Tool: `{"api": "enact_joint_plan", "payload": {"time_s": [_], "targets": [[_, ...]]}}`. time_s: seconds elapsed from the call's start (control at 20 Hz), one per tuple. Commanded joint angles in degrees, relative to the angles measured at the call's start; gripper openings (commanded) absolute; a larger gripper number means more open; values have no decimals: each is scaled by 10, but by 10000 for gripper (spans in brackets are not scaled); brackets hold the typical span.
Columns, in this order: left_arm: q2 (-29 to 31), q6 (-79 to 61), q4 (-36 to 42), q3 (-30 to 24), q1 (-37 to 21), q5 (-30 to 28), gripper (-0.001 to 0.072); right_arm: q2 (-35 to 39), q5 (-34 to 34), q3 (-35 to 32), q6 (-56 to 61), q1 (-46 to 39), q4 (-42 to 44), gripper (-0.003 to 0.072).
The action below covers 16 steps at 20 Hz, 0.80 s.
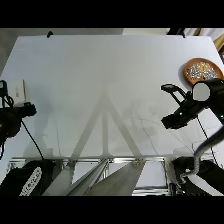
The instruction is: Fold the box and place the chain.
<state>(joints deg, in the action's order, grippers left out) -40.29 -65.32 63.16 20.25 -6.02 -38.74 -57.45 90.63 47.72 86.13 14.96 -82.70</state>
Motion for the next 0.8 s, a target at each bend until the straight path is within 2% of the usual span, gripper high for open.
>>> {"api": "enact_joint_plan", "payload": {"time_s": [0.0,0.1,0.2,0.25,0.3,0.4,0.45,0.5,0.6,0.65,0.75], "targets": [[-46,-67,78,0,-9,-75,8,0,0,0,0,0,0,21],[-56,-82,83,0,-8,-97,25,0,0,0,0,0,0,21],[-56,-108,98,0,-8,-105,89,0,0,0,0,0,0,21],[-56,-109,106,0,-9,-110,135,0,0,0,0,0,0,21],[-56,-118,115,0,-9,-113,246,0,0,0,0,0,0,21],[-56,-129,129,0,-8,-122,381,0,0,0,0,0,0,21],[-56,-131,130,0,-8,-127,514,0,0,0,0,0,0,21],[-55,-132,130,0,-8,-131,569,0,0,0,0,0,0,21],[-43,-147,131,0,-8,-142,591,0,0,0,0,0,0,21],[-27,-151,131,0,-7,-144,692,0,0,0,0,0,0,21],[17,-158,130,0,-7,-147,701,0,0,0,0,0,0,21]]}}
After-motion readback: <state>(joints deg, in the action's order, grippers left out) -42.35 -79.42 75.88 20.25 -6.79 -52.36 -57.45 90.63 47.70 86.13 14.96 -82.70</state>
